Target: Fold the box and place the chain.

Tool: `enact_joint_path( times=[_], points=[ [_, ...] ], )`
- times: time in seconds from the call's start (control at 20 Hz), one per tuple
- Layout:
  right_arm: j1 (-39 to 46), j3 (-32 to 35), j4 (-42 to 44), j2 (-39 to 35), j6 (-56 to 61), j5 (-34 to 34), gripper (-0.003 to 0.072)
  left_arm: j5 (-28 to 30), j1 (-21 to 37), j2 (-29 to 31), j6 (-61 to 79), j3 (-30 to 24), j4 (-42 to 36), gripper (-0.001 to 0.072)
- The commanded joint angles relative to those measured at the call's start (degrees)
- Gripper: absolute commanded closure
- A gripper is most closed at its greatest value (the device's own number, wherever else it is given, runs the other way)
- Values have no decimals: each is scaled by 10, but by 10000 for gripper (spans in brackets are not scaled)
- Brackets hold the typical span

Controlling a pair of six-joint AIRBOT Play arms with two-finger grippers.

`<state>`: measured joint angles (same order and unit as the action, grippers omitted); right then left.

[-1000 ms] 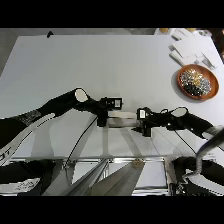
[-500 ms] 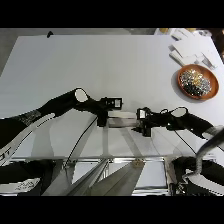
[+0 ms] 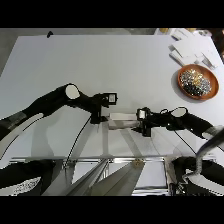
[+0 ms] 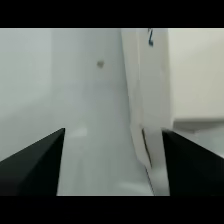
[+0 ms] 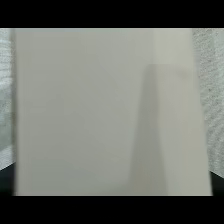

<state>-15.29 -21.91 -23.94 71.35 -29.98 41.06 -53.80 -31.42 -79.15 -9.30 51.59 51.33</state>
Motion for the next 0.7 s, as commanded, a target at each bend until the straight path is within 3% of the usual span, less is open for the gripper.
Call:
enact_joint_path(
  times=[0.0, 0.15, 0.25, 0.45, 0.65],
  points=[
    [0, 0, 0, 0, -1, 1, 258, -53, 26, 59, -122, 1, 111, 396],
    [0, 0, 0, 0, -1, 1, 258, -65, 26, 122, -154, 1, 147, 615],
    [0, 0, 0, 0, -1, 1, 258, -69, 10, 158, -156, 1, 143, 708],
    [0, 0, 0, 0, -1, 1, 258, -72, -75, 171, -156, -8, 109, 708],
    [0, 0, 0, 0, -1, 1, 258, 39, -176, 126, -171, -28, 110, 708]
  ],
)
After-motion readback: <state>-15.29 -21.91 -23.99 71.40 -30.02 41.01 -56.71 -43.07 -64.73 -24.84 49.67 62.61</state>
